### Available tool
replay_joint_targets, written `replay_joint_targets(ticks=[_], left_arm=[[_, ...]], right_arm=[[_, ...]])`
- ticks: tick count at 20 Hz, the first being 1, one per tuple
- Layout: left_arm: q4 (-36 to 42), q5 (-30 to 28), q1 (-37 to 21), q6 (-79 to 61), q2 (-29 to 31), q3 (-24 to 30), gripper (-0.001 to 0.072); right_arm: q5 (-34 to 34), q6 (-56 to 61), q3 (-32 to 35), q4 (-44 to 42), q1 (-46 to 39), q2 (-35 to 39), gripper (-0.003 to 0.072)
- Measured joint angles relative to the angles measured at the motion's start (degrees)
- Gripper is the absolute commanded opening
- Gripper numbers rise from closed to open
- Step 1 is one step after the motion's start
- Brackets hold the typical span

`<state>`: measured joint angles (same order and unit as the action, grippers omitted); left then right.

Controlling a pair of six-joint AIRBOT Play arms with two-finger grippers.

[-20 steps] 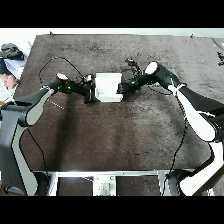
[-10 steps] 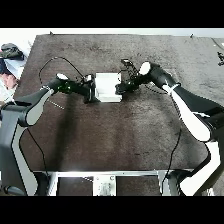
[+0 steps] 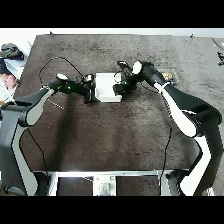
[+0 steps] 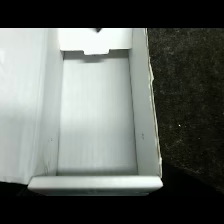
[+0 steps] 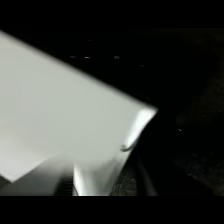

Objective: Fold the box and place the chain.

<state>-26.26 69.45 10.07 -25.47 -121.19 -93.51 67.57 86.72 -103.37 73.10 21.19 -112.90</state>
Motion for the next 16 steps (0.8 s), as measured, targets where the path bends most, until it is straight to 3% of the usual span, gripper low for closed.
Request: replay_joint_targets(ticks=[7,16], left_arm=[[0.1,0.0,0.0,0.0,0.0,0.0,0.0344],[0.2,0.0,0.0,0.0,0.0,0.0,0.0345]], right_arm=[[3.2,8.1,-4.6,7.4,2.2,-1.5,0.0352],[5.1,15.6,-5.6,12.7,4.3,-2.0,0.0344]])
